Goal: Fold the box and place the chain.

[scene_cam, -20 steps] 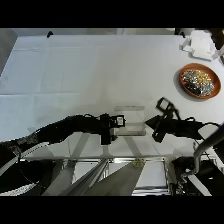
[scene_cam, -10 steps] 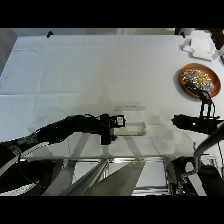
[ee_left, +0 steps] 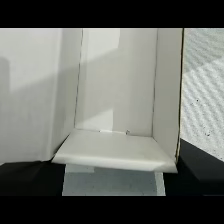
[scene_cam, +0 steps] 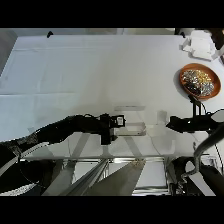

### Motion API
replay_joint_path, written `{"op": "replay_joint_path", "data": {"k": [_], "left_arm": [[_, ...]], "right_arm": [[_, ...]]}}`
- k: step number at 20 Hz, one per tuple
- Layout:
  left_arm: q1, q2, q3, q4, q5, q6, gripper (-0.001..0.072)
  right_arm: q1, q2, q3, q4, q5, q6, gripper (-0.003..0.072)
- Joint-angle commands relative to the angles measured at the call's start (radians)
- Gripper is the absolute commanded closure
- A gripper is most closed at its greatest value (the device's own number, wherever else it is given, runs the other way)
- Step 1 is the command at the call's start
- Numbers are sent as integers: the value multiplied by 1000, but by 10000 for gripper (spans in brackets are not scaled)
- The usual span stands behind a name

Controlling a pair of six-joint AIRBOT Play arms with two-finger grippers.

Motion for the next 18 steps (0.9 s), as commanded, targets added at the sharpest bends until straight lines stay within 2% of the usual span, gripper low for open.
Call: {"op": "replay_joint_path", "data": {"k": [1, 3, 7, 12, 15, 17, 18], "left_arm": [[1, 1, 0, 0, 0, 0, 396], [1, 1, 0, 0, 0, 0, 396], [1, 1, 0, 0, 0, 0, 396], [1, 1, 0, 0, 0, 0, 396], [1, 1, 0, 0, 0, 0, 396], [1, 1, 0, 0, 0, 0, 396], [1, 1, 0, 0, 0, 0, 396]], "right_arm": [[-2, -74, 2, 79, 40, -65, 669], [-1, -125, 2, 119, 69, -95, 669], [82, -230, 2, 122, 55, -113, 668], [162, -239, 2, 137, 19, -115, 668], [193, -238, 2, 211, 22, -180, 658], [200, -235, 7, 258, 26, -203, 491], [200, -226, 16, 261, 33, -209, 454]]}}
